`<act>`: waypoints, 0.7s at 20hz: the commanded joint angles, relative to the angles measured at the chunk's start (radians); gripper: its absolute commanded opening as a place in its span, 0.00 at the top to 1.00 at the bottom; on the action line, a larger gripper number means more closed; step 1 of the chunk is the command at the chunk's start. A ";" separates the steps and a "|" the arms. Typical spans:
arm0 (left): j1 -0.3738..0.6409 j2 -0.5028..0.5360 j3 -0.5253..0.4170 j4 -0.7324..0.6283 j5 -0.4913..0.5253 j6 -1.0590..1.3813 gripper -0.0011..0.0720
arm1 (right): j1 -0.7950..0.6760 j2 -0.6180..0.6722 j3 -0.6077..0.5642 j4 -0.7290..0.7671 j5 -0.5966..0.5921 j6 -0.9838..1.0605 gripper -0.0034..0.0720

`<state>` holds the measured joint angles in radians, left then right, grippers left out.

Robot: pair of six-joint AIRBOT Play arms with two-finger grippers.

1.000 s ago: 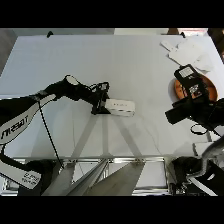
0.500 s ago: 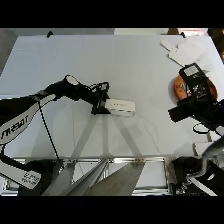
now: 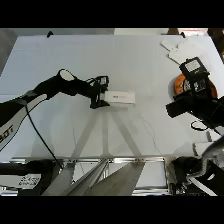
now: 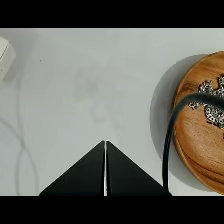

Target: Fold the box and place the chain.

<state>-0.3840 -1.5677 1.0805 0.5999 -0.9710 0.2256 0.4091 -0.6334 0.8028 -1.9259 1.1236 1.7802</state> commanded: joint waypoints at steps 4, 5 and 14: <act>-0.010 0.267 0.001 0.273 0.208 -0.346 0.98 | 0.000 -0.001 0.001 0.023 -0.010 0.001 0.94; -0.009 0.303 0.001 0.355 0.243 -0.448 0.98 | 0.000 -0.001 0.001 0.024 -0.010 0.001 0.94; 0.115 0.500 0.001 0.812 0.338 -1.326 0.98 | 0.000 -0.001 0.001 0.062 -0.010 0.001 0.94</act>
<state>-0.3290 -1.1149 1.0805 1.2938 -0.6495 -0.8097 0.4091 -0.6334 0.8028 -1.8801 1.1126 1.7805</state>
